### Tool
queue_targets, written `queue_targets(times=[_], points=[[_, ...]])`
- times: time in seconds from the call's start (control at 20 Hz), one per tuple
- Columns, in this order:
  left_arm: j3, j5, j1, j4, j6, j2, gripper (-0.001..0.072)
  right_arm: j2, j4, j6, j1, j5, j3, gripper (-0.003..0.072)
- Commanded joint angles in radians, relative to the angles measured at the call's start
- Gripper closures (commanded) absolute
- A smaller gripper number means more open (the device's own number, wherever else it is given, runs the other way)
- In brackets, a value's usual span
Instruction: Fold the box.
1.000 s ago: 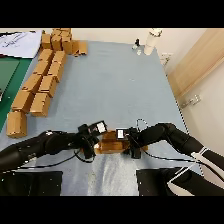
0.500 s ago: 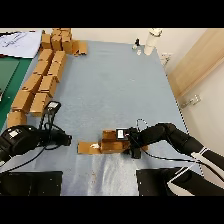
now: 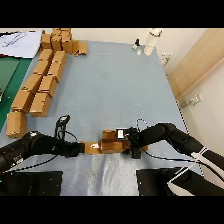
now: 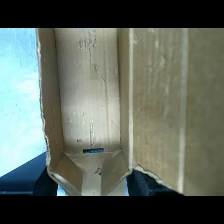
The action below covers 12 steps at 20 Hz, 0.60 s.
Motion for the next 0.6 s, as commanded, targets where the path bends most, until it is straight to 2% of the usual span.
queue_targets(times=[0.0, 0.2, 0.45, 0.55], points=[[-0.002, 0.093, -0.06, -0.091, -0.005, -0.058, 0.0699, 0.0, 0.0, 0.0, -0.001, 0.0, 0.0, 0.0171], [-0.002, 0.155, -0.068, -0.154, 0.009, -0.067, 0.0699, 0.0, 0.0, 0.0, -0.001, 0.0, 0.0, 0.0171], [0.001, 0.219, -0.112, -0.352, 0.148, -0.067, 0.0699, 0.0, 0.0, 0.0, -0.001, 0.0, 0.0, 0.0171], [0.018, 0.228, -0.127, -0.364, 0.155, -0.067, 0.0699, 0.0, 0.0, 0.0, -0.001, 0.0, 0.0, 0.0172]])
